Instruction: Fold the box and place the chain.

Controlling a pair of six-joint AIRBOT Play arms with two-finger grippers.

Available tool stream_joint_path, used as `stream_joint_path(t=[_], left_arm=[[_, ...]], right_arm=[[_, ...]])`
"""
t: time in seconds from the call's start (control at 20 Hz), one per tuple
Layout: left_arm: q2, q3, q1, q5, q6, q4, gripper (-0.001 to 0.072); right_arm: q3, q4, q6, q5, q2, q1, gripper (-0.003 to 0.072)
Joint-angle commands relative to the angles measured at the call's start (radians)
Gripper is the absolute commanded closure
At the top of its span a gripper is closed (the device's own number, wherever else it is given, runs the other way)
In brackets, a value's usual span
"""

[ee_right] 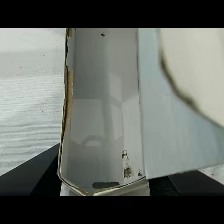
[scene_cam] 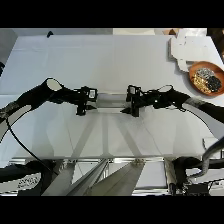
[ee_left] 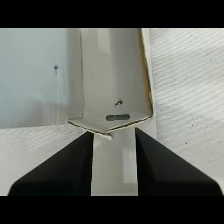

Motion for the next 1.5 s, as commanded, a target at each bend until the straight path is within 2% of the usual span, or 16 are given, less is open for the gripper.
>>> stream_joint_path(t=[0.0,0.1,0.2,0.55,0.9,0.95,1.1,1.2,1.25,1.3,1.35,1.45], left_arm=[[0.0,0.0,-0.001,-0.005,0.018,0.0,0.0454],[0.0,0.0,-0.001,-0.003,0.018,-0.001,0.046],[0.0,0.0,-0.001,-0.003,0.018,-0.001,0.0581],[-0.001,0.0,-0.001,-0.003,0.055,-0.096,0.057],[-0.003,0.0,-0.001,0.006,0.055,-0.101,0.0581],[-0.003,0.0,-0.001,0.006,0.055,-0.101,0.0688],[-0.003,0.0,-0.001,0.005,0.054,-0.101,0.07],[-0.003,0.0,-0.001,0.004,0.054,-0.102,0.069],[-0.003,0.0,-0.001,0.004,0.054,-0.103,0.0616],[-0.003,0.0,-0.001,0.005,0.054,-0.106,0.0458],[-0.003,0.0,-0.001,0.005,0.054,-0.106,0.0354],[-0.003,0.0,-0.001,0.005,0.05,-0.106,0.0342]], right_arm=[[0.0,0.001,0.001,-0.002,0.001,0.0,0.0251],[0.0,0.001,0.001,-0.002,0.001,0.0,0.0251],[0.0,0.001,0.001,-0.002,0.001,0.0,0.0251],[0.0,0.001,0.001,-0.002,0.001,0.0,0.0251],[0.0,0.001,0.001,-0.002,0.001,0.0,0.0251],[0.0,0.001,0.001,-0.002,0.001,0.0,0.0251],[0.0,0.001,0.001,-0.002,0.001,0.0,0.0251],[0.0,0.001,0.001,-0.002,0.001,0.0,0.0251],[0.0,0.001,0.001,-0.002,0.001,0.0,0.0251],[0.0,0.001,0.001,-0.002,0.001,0.0,0.0251],[0.0,0.001,0.001,-0.002,0.001,0.0,0.0251],[0.0,0.001,0.001,-0.002,0.001,0.0,0.0251]])
